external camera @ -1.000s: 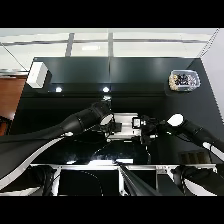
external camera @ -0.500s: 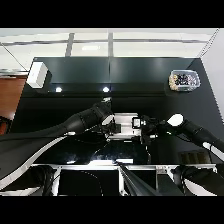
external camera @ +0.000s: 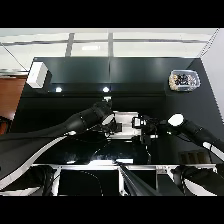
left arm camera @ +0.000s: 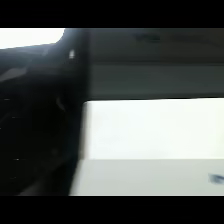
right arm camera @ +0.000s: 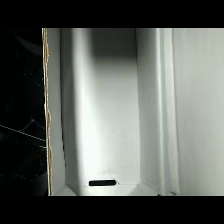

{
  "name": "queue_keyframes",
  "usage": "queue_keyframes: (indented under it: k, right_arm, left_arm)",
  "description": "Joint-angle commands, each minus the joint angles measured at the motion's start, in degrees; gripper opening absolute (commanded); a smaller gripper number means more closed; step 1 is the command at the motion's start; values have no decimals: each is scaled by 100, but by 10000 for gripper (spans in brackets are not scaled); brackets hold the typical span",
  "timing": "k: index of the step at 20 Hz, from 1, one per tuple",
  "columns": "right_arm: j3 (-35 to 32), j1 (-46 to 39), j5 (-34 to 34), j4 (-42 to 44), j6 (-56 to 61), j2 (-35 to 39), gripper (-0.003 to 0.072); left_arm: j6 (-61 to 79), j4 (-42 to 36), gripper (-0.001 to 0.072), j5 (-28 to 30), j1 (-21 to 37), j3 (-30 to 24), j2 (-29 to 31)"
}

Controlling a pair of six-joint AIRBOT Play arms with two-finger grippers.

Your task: Fold the box and place the chain.

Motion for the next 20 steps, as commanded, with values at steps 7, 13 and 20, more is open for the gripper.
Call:
queue_keyframes:
  k: [7,13,20]
  right_arm:
    - [0,2,4,4,11,-4,431]
    - [0,0,7,11,24,-4,466]
    - [2,-4,168,-647,446,557,645]
  left_arm:
    - [-13,299,136,-238,0,76,-4]
    - [-7,149,22,-175,2,76,-48]
    - [7,170,23,-179,2,76,-48]
